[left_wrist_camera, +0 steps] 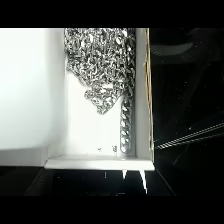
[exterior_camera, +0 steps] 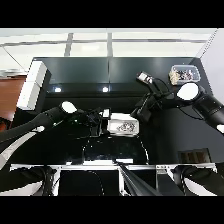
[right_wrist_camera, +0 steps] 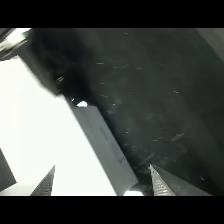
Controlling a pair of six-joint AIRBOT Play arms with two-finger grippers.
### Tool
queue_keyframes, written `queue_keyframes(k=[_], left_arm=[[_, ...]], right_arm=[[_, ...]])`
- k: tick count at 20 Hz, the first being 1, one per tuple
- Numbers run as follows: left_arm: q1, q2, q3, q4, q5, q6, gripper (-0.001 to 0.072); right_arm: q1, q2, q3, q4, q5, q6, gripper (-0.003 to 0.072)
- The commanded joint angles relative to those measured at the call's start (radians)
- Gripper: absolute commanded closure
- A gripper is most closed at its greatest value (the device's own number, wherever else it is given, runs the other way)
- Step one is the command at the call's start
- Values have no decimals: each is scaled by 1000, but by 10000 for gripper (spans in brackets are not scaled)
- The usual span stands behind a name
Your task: Fold the box and place the chain.
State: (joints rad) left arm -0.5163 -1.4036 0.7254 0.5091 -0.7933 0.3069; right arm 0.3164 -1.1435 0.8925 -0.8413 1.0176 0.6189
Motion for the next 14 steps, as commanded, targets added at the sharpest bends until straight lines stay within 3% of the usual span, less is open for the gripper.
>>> queue_keyframes(k=[1, 8, 13, 14], left_arm=[[0, 0, 1, 2, 7, -5, 305], [0, 0, 1, 2, 6, -5, 305], [0, 0, 1, 2, 5, -5, 305], [0, 0, 1, 2, 5, -5, 305]], right_arm=[[12, 1, 8, -6, 131, -169, -7], [72, -1, -96, 1, 24, -318, -6], [72, -6, -100, 16, -10, -325, -5], [72, -6, -100, 22, -8, -324, 70]])
